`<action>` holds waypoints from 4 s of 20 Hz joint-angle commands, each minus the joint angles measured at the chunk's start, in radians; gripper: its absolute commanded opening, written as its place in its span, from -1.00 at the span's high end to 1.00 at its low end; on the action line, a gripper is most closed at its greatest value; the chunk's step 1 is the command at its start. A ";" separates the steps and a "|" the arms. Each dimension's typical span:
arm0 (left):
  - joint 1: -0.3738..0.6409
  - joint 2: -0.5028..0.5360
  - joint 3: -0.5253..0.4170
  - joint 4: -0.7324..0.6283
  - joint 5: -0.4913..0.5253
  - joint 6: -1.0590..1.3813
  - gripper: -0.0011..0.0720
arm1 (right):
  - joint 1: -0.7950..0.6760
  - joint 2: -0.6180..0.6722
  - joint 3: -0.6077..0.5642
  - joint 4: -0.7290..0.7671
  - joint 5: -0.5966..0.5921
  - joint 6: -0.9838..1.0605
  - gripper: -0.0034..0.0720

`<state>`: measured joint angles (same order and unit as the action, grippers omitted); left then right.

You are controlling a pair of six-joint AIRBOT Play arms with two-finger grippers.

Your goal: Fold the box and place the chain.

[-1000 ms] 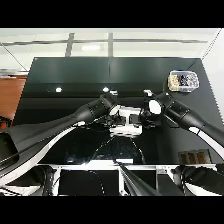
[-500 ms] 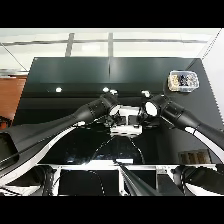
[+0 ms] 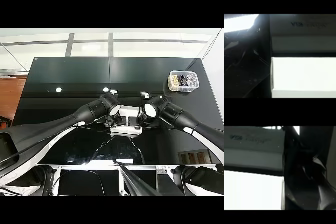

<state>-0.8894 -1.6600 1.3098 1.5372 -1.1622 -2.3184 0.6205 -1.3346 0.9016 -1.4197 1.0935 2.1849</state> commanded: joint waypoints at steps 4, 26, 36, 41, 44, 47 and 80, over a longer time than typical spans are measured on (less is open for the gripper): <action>0.000 0.000 0.001 -0.001 0.002 0.000 0.88 | 0.001 -0.003 0.000 0.001 -0.008 0.004 0.86; 0.000 0.000 0.001 0.000 0.002 0.000 0.88 | -0.015 0.069 0.068 -0.035 0.158 -0.152 -0.45; 0.000 0.000 0.001 -0.001 0.002 0.000 0.88 | -0.368 0.386 0.121 -0.545 0.083 -0.241 -0.49; 0.000 0.000 0.001 -0.001 0.003 0.000 0.88 | -0.656 0.234 0.072 -0.383 -0.211 -0.244 -0.99; 0.000 0.000 0.001 -0.001 0.002 0.000 0.88 | -0.773 0.040 0.185 -0.098 -0.293 -0.244 -0.99; 0.000 0.000 0.001 -0.001 0.002 0.000 0.88 | -0.814 -0.195 0.446 0.116 -0.196 -0.241 -0.87; 0.000 0.000 0.001 -0.001 0.002 0.000 0.88 | -0.887 -0.216 0.793 0.198 0.039 -0.531 0.87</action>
<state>-0.8894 -1.6600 1.3098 1.5360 -1.1603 -2.3184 -0.2520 -1.6264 1.6947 -1.2304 1.1324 1.6978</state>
